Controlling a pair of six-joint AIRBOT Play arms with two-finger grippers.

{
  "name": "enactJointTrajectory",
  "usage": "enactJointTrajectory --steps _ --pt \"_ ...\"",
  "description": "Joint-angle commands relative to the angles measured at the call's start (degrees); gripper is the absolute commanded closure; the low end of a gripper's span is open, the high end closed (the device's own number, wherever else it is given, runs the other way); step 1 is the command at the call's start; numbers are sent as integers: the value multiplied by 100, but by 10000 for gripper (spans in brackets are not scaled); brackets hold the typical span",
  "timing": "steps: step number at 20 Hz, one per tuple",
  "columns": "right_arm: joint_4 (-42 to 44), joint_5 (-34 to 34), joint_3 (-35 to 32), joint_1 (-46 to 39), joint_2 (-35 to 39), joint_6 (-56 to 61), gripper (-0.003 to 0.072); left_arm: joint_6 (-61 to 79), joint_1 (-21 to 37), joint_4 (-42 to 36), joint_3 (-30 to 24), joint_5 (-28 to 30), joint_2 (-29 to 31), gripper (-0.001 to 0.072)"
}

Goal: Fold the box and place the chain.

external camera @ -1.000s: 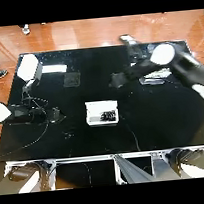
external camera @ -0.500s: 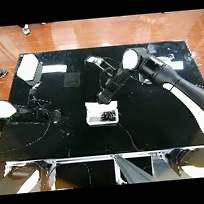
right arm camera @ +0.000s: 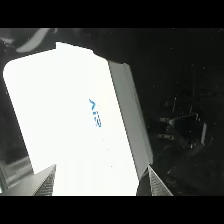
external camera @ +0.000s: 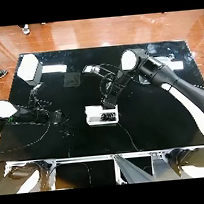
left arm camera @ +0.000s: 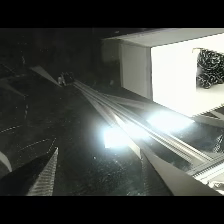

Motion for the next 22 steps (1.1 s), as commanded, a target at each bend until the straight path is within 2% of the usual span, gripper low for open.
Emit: enactJointTrajectory --steps 1,9,18,22 --pt "-4 26 -153 4 -33 -221 -23 -72 7 0 -2 -9 -4 93" --pt "-24 70 -225 127 -42 -225 -23 -87 7 -2 -2 -2 -4 93" --pt "-660 26 -225 387 -42 -216 -15 -109 7 -4 -2 13 -4 93" --pt "-695 -24 -225 407 -42 -216 -7 -109 7 -4 -2 13 -4 93"
